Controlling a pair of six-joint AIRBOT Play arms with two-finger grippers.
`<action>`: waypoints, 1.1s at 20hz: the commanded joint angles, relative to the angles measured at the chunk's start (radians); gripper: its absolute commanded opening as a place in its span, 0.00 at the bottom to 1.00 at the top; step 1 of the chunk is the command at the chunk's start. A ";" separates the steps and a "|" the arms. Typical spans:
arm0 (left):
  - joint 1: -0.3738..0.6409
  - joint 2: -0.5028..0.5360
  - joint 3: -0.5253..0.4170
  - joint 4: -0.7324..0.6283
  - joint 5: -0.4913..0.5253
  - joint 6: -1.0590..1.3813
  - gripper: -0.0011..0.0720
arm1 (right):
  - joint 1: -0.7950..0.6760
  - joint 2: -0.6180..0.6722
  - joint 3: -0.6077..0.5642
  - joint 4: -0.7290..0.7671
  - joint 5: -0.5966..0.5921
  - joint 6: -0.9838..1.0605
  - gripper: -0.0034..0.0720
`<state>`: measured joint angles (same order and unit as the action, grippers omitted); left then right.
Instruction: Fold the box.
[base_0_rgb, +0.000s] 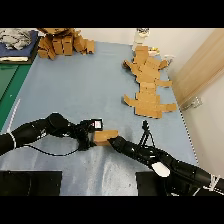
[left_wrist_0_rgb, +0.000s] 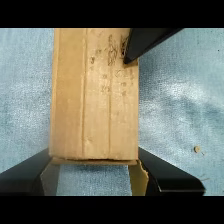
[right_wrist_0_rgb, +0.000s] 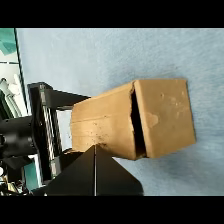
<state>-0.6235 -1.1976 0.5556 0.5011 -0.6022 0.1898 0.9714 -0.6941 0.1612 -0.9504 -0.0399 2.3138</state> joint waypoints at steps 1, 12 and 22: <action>0.000 0.001 0.000 0.000 0.000 0.000 0.72 | 0.002 -0.017 -0.001 -0.014 0.001 0.000 0.04; 0.001 0.001 0.000 0.000 0.000 0.000 0.72 | 0.031 -0.064 0.000 -0.031 -0.020 -0.003 0.04; 0.001 0.004 0.002 -0.006 0.030 -0.090 0.72 | -0.312 0.295 0.002 -0.120 0.023 -0.063 0.05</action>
